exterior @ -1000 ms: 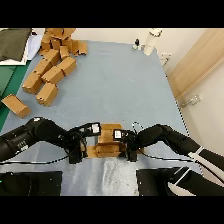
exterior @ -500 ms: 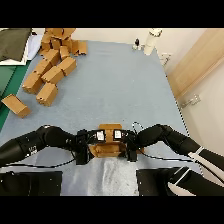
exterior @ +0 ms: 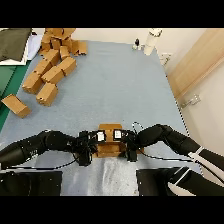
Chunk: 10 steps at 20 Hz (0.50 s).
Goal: Fold the box.
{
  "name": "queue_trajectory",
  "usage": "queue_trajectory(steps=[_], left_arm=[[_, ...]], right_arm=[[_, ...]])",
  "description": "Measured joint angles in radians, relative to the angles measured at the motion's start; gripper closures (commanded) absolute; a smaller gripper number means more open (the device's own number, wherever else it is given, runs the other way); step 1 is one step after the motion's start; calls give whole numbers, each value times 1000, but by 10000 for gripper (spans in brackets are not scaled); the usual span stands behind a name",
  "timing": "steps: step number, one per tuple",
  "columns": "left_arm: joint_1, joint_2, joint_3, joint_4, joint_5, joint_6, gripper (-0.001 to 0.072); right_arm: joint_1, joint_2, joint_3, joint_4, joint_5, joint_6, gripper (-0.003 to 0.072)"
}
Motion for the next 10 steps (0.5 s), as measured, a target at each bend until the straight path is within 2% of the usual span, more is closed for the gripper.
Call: queue_trajectory(steps=[1,9,10], left_arm=[[-6,0,-1,-8,12,0,698],[-71,-1,-9,-43,116,0,697],[-75,-1,-11,-47,121,0,680]], right_arm=[[0,0,0,0,0,0,180],[0,0,0,0,0,0,180],[0,0,0,0,0,0,180]])
